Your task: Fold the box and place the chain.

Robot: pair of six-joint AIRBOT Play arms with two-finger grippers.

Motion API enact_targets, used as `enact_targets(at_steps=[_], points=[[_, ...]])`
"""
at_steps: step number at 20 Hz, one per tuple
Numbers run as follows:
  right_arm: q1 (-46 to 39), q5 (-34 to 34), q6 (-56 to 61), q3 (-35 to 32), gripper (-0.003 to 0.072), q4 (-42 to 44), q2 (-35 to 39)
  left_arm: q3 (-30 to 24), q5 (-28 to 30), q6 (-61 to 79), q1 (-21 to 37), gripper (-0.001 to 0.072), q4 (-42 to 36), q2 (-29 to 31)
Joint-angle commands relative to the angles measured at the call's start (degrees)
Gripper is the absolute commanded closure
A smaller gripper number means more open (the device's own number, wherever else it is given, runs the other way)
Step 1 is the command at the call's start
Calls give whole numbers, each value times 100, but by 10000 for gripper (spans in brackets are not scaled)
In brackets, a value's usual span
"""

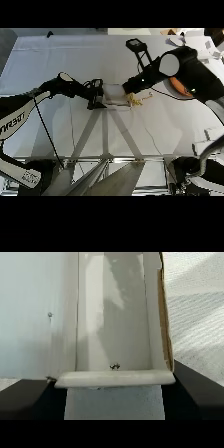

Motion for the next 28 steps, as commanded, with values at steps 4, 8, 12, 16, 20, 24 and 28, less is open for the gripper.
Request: enact_targets(at_steps=[4, 8, 12, 16, 20, 24, 28], points=[[98, -597, -291, 0, 678, 461, -407, 0, 0, 0, 0, 496, 0, 2], [101, -765, -302, 0, 678, 492, -822, 0, 2, 0, 0, 496, 0, 2], [101, -743, -299, -61, 678, 667, -1285, 0, 0, 0, 0, 496, 0, 2], [236, -776, -299, -70, 676, 693, -1596, 0, 2, 0, 0, 496, 0, 2], [254, -765, -310, -68, 502, 756, -1576, 0, 0, 0, 0, 496, 0, 2], [254, -645, -699, -68, 496, 859, -1246, 0, 2, 0, 0, 496, 0, 2], [234, -94, -1897, -68, 478, 850, -516, 0, 0, 0, 0, 496, 0, 2]])
